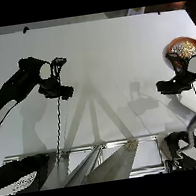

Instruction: Fold the box and place the chain.

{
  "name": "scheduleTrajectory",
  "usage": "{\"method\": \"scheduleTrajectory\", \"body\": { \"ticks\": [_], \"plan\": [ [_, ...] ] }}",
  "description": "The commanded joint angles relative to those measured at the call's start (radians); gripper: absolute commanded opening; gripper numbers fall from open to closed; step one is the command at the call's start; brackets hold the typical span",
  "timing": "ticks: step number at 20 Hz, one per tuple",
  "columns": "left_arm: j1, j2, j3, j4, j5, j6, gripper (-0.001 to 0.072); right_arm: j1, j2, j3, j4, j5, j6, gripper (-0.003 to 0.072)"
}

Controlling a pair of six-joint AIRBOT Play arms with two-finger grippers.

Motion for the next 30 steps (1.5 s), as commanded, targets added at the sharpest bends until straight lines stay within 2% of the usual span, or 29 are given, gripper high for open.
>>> {"method": "scheduleTrajectory", "body": {
  "ticks": [1,5,7,8,9,10,11,13,18,26,27,30],
  "plan": [
    [0.001,0.000,0.000,0.000,0.000,0.000,0.0475,-0.001,0.001,0.023,-0.164,-0.020,0.008,0.0018],
    [0.001,0.000,0.000,0.000,0.000,0.000,0.0475,-0.057,0.001,0.082,-0.579,0.126,0.104,0.0019],
    [0.001,0.000,0.000,0.000,0.000,0.000,0.0475,-0.164,-0.001,0.082,-0.623,0.166,0.092,0.0022],
    [0.001,0.000,0.000,0.000,0.000,0.000,0.0475,-0.226,-0.001,0.082,-0.615,0.176,0.093,0.0112],
    [0.001,0.000,0.000,0.000,0.000,0.000,0.0475,-0.291,-0.001,0.082,-0.603,0.183,0.093,0.0344],
    [0.001,0.000,0.000,0.000,0.000,0.000,0.0475,-0.344,-0.002,0.082,-0.586,0.188,0.093,0.0497],
    [0.001,0.000,0.000,0.000,0.000,0.000,0.0475,-0.394,-0.003,0.081,-0.557,0.188,0.093,0.0539],
    [0.001,0.000,0.000,0.000,0.000,0.000,0.0475,-0.467,-0.013,0.081,-0.513,0.194,0.093,0.0540],
    [0.001,0.000,0.000,0.000,0.000,0.000,0.0475,-0.557,-0.090,0.081,-0.511,0.261,0.093,0.0541],
    [0.001,0.000,0.000,0.000,0.000,0.000,0.0475,-0.657,-0.213,0.080,-0.562,0.169,0.105,0.0539],
    [0.001,0.000,0.000,0.000,0.000,0.000,0.0475,-0.668,-0.225,0.080,-0.563,0.161,0.106,0.0533],
    [0.001,0.000,0.000,0.000,0.000,0.000,0.0475,-0.672,-0.256,0.080,-0.558,0.142,0.124,0.0431]
  ]
}}
